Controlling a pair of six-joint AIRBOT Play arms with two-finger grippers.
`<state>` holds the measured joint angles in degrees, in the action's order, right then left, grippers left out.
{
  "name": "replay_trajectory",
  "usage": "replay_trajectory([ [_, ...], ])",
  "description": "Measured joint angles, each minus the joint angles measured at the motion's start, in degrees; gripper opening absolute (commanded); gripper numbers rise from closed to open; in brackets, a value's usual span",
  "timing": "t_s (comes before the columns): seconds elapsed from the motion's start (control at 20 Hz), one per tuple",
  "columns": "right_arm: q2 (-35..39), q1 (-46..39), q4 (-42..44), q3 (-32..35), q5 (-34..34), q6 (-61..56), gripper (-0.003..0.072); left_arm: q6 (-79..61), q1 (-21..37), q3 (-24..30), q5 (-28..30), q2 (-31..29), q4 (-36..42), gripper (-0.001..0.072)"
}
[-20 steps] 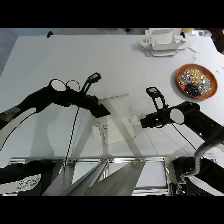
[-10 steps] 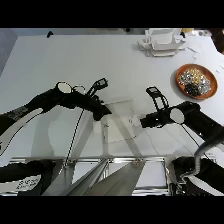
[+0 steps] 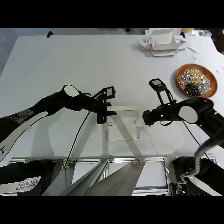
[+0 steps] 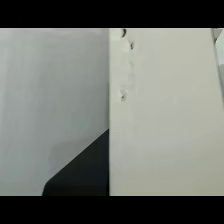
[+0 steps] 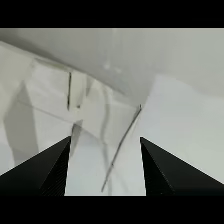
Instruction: Fold the box and place the chain.
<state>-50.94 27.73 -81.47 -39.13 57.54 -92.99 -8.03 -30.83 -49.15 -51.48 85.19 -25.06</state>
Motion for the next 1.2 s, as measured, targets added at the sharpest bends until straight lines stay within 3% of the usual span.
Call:
replay_trajectory([
  [0.5,8.0,0.0,-9.3,-2.2,6.2,0.5,0.0484,-5.7,-3.3,0.0,8.5,0.2,1.9,0.0004],
  [1.2,8.4,0.0,-10.0,-2.2,7.4,0.5,0.0483,-7.4,-3.5,0.0,8.7,2.0,2.1,0.0003],
])
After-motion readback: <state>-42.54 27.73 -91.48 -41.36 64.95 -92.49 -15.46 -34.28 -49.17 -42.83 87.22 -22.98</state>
